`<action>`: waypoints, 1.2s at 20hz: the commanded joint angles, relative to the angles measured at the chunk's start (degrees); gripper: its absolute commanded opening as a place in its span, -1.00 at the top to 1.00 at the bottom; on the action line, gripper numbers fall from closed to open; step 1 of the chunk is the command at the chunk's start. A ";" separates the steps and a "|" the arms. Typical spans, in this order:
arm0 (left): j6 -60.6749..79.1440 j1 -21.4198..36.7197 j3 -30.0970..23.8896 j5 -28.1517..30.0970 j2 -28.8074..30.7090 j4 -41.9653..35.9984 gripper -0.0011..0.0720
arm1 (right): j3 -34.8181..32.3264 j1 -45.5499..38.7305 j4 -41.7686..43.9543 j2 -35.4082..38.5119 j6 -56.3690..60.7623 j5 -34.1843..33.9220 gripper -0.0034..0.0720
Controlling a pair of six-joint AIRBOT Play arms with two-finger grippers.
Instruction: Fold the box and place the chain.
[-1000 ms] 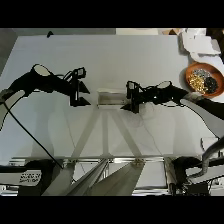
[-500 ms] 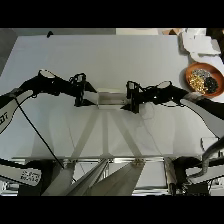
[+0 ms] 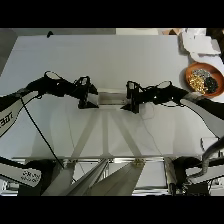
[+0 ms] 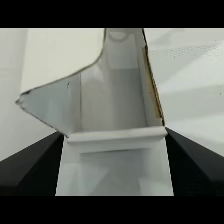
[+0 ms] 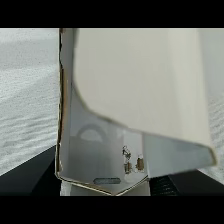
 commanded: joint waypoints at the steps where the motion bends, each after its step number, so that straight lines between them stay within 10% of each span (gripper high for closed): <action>1: -0.17 -0.74 0.00 -0.04 -0.83 0.22 -0.95 | 0.02 0.00 0.00 0.00 0.04 -0.02 -0.05; 20: -5.31 -3.28 0.28 6.86 -1.68 0.17 -0.93 | 0.02 0.00 0.00 0.00 0.04 -0.02 -0.05; 24: -5.33 -3.39 0.28 6.91 -1.66 0.39 -0.54 | 0.02 0.00 0.00 0.00 0.04 -0.02 -0.05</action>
